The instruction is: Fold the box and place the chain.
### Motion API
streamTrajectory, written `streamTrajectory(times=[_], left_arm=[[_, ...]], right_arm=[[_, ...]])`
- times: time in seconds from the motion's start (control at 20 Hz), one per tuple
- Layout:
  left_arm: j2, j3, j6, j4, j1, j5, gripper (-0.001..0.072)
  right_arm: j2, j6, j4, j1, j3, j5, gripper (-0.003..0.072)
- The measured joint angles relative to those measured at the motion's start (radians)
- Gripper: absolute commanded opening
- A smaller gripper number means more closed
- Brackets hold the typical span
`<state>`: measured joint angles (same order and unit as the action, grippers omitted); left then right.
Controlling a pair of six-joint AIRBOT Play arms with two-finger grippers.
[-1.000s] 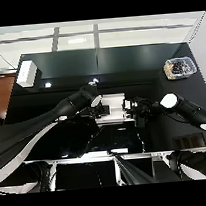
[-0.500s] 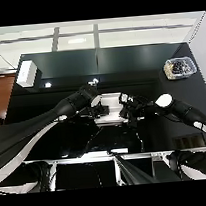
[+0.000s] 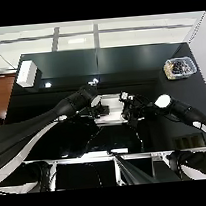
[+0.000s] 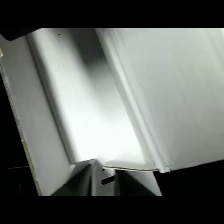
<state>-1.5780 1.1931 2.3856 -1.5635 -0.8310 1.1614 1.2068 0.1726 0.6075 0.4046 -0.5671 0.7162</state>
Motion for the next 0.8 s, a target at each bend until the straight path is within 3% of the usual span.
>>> streamTrajectory(times=[0.05,0.25,0.5,0.65,0.8], left_arm=[[0.000,0.000,0.000,0.000,0.000,0.000,0.0028],[0.000,0.000,0.002,0.001,0.000,-0.002,0.0028],[0.000,0.000,0.003,0.002,0.000,-0.002,0.0028],[0.000,0.000,0.003,0.002,0.000,-0.003,0.0028],[0.000,0.000,0.001,0.002,0.000,-0.003,0.0028]], right_arm=[[-0.003,0.013,0.002,0.000,0.000,0.000,0.0013],[-0.068,0.185,0.068,-0.039,-0.034,0.063,0.0013],[-0.196,0.734,0.314,-0.318,-0.068,0.229,0.0013],[-0.220,0.946,0.283,-0.515,0.008,0.241,0.0013],[-0.181,1.017,0.198,-0.584,0.096,0.237,0.0012]])
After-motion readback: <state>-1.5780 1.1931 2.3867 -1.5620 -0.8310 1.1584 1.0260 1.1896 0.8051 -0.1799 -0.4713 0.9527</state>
